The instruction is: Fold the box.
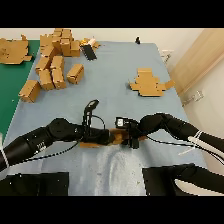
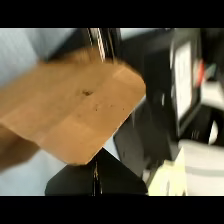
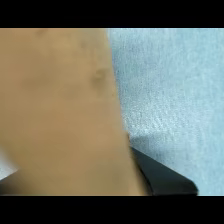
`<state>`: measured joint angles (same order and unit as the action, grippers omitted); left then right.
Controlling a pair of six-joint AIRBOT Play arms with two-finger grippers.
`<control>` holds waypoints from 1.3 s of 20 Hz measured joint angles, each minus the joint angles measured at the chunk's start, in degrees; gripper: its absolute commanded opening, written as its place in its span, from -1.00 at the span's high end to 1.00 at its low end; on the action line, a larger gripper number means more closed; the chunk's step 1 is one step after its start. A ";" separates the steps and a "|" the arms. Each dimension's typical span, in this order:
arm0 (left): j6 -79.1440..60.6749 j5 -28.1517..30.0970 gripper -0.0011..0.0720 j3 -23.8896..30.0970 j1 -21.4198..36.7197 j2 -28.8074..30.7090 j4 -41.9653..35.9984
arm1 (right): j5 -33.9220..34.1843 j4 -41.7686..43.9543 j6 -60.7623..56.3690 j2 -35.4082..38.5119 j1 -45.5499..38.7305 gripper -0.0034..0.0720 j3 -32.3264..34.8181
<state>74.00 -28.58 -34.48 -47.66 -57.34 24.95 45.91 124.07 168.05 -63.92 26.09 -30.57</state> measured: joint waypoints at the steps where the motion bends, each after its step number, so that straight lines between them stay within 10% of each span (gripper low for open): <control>1: 0.61 3.91 0.95 0.20 -0.44 -0.48 -1.01 | 0.00 0.00 0.00 0.00 0.00 -0.41 0.00; 10: 2.10 20.33 0.95 0.72 -1.42 -8.74 -4.20 | 0.02 0.00 0.00 0.00 0.00 -0.41 0.00; 26: 0.66 13.29 0.94 -1.79 4.61 -12.85 -4.09 | 0.02 0.00 -0.02 0.00 0.00 -0.41 0.00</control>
<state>74.65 -15.29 -36.27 -43.05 -70.19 20.86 45.93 124.07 168.03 -63.92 26.09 -30.57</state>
